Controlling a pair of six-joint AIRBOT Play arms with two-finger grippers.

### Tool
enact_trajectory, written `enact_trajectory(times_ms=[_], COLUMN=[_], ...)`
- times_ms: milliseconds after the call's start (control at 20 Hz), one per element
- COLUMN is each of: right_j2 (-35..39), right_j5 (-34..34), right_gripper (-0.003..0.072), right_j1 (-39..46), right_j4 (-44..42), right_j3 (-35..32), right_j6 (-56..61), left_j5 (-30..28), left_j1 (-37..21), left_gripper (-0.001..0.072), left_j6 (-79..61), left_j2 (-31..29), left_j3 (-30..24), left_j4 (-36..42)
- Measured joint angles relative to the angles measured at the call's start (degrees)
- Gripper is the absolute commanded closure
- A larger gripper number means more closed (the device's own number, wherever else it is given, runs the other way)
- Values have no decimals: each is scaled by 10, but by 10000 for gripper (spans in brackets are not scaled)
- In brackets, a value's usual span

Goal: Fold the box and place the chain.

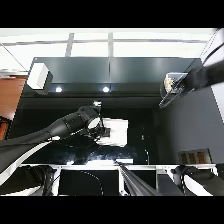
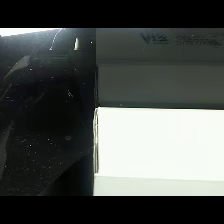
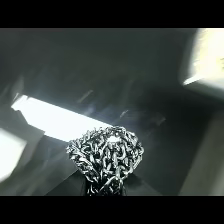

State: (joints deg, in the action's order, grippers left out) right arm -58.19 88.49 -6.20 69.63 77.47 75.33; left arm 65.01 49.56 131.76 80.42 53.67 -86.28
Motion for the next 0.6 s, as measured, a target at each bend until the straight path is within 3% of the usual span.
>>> enact_trajectory(times_ms=[150,300,600], right_j2=[30,40,37], right_j5=[3,-35,-172], right_gripper=[680,679,679], right_j1=[-63,-132,-244], right_j4=[-77,-159,-245], right_j3=[-106,-183,-240], right_j6=[-14,-23,-24], left_j5=[0,0,0], left_j1=[0,0,0], left_gripper=[684,684,684], left_j6=[0,0,0], left_j2=[0,0,0], left_j3=[0,0,0], left_j4=[0,0,0])
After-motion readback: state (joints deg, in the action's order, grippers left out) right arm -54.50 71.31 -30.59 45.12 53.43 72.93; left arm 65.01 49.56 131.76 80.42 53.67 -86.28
